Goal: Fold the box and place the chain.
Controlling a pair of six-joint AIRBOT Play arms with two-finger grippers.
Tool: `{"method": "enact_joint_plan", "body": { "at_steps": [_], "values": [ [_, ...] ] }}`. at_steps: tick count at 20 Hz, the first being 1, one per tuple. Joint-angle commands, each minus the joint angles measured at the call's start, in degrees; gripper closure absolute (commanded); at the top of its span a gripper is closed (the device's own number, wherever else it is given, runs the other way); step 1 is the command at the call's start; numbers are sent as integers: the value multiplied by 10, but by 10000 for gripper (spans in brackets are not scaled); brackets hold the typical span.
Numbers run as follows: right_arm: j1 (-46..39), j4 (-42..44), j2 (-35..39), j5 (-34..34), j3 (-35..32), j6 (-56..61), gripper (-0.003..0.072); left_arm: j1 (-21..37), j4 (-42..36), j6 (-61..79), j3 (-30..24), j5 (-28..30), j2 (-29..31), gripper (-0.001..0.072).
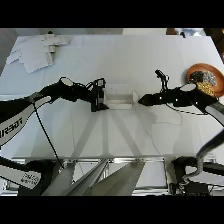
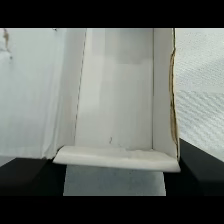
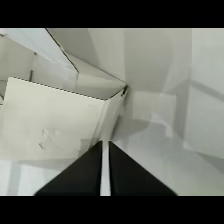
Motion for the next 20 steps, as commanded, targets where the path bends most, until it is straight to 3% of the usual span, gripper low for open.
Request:
{"method": "enact_joint_plan", "body": {
  "at_steps": [1, 2, 12, 14, 16, 18, 19, 20],
  "values": [
    [1, 38, 0, 14, 0, -14, 528, 0, 0, 0, 0, 0, 0, 434],
    [1, 38, 0, 16, 0, -14, 499, 0, 0, 0, 0, 0, 0, 434],
    [1, 80, 0, 20, 0, -59, 494, 0, 0, 0, 0, 0, 0, 434],
    [1, 81, 0, 14, 0, -59, 406, 0, 0, 0, 0, 0, 0, 434],
    [6, 80, 0, 8, 0, -59, 399, 0, 0, 0, 0, 0, 0, 434],
    [23, 76, 0, -20, 0, -59, 307, 0, 0, 0, 0, 0, 0, 434],
    [35, 76, 0, -42, 0, -59, 222, 0, 0, 0, 0, 0, 0, 434],
    [46, 76, 0, -54, 0, -58, 218, 0, 0, 0, 0, 0, 0, 434]
  ]
}}
